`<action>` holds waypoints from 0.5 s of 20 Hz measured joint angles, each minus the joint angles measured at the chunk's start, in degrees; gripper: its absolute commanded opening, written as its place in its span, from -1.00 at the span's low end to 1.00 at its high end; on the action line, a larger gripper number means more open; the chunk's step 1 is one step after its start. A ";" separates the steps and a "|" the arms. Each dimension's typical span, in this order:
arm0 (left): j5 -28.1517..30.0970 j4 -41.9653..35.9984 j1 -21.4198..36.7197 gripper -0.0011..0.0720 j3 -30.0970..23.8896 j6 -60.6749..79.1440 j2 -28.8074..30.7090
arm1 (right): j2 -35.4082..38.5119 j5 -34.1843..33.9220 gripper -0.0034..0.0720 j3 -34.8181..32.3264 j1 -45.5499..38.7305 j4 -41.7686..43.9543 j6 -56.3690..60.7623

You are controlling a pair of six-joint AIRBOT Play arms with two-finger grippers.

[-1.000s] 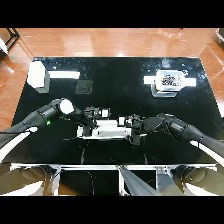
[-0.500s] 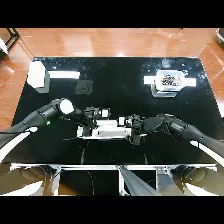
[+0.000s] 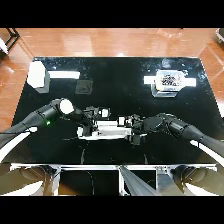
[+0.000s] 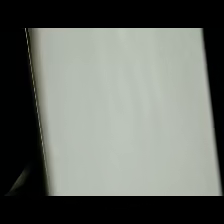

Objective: Fold the box and place the chain.

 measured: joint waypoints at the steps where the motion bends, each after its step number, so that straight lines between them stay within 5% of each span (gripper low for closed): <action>1: 0.02 0.04 0.00 0.79 0.00 -0.74 0.22 | -0.02 -0.09 -0.63 0.00 0.00 0.02 0.00; 10: -4.50 3.15 4.13 0.72 0.00 -12.68 10.58 | 0.04 0.55 -0.63 0.00 0.00 -0.02 -0.04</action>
